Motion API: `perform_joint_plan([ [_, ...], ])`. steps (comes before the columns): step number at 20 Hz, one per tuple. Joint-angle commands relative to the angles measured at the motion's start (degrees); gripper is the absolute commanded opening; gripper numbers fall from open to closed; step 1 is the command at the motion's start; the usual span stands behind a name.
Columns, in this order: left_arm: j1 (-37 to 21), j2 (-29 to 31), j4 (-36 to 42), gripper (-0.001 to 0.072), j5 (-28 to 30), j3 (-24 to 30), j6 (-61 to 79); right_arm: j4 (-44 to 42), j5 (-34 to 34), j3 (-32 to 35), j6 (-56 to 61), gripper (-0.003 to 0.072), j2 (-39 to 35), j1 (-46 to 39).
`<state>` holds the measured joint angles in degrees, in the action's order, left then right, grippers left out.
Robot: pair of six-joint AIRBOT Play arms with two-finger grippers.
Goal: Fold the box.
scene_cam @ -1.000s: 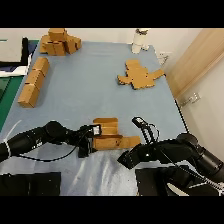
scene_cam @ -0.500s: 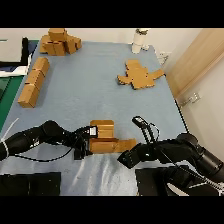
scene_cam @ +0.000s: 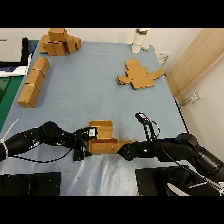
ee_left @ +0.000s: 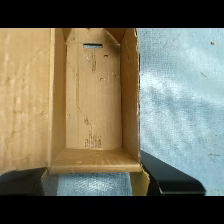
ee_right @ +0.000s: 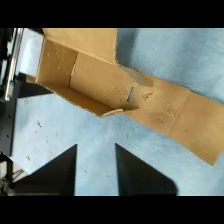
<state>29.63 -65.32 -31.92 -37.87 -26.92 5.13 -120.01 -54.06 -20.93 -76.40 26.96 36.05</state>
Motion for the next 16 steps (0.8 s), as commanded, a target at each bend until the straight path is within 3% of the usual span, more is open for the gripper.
perform_joint_plan([
  [1, 0.0, 0.0, -0.3, 0.0402, -0.2, 0.1, 0.0, -1.1, 3.7, -0.1, 9.1, 0.0115, 1.9, 0.1],
  [2, 0.0, 0.0, -0.3, 0.0402, -0.2, 0.1, 0.0, -2.4, 5.5, -0.1, 9.1, 0.0002, 3.2, 0.1],
  [5, 0.0, 0.0, -0.2, 0.0401, -0.2, 0.1, -0.1, -16.0, 12.9, -1.6, -6.5, 0.0002, 9.4, 0.1],
  [6, 0.0, 0.0, -0.2, 0.0401, -0.2, 0.1, -0.1, -16.9, 13.7, -3.7, -8.9, 0.0002, 12.6, 0.1],
  [11, 0.0, 0.0, -0.2, 0.0401, -0.2, 0.1, -0.1, -13.4, 11.9, -18.1, -19.7, 0.0002, 30.7, 0.0],
  [16, 0.0, 0.0, -0.2, 0.0402, -0.2, 0.1, -0.1, -10.9, 10.3, -23.2, -29.8, 0.0001, 43.0, 0.0],
])
